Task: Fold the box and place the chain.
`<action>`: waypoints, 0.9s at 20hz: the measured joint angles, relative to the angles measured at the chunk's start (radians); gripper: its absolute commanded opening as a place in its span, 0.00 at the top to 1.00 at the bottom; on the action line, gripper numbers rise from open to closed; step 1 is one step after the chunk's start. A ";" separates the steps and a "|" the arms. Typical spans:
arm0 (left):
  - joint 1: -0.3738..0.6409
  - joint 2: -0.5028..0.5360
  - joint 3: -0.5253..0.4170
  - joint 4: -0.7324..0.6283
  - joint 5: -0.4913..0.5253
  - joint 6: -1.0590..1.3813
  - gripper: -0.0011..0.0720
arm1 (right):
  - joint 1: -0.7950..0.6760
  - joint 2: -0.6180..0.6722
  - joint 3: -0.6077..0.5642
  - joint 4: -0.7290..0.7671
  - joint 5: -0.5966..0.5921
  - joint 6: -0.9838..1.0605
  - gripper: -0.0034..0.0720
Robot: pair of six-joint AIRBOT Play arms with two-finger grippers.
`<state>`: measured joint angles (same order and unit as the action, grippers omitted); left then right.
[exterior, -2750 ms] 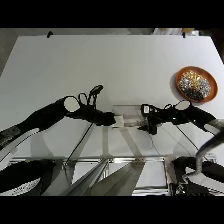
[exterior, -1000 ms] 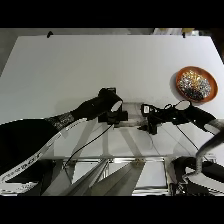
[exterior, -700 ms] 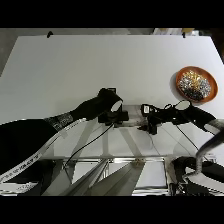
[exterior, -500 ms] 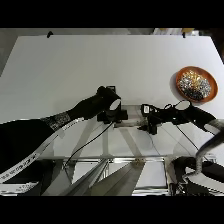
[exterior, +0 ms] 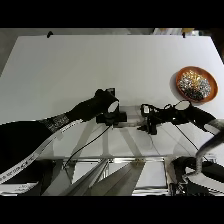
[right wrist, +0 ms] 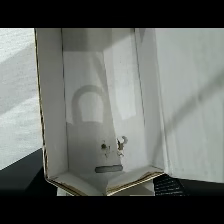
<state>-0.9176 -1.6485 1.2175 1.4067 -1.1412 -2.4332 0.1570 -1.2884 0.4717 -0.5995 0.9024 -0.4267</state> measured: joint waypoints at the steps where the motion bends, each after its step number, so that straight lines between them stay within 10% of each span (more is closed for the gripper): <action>1: -0.002 -0.001 -0.003 -0.001 0.016 0.000 0.78 | 0.000 0.000 0.000 -0.002 -0.001 0.000 0.38; 3: -0.005 -0.002 -0.005 -0.010 0.030 0.003 0.59 | 0.000 0.000 0.000 -0.004 0.000 -0.003 0.38; 18: 0.146 0.356 -0.006 -0.021 -0.062 0.473 0.49 | 0.000 0.000 0.000 -0.003 0.000 -0.001 0.38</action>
<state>-0.7715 -1.2926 1.2118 1.3853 -1.2030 -1.9606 0.1570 -1.2884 0.4717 -0.6022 0.9020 -0.4278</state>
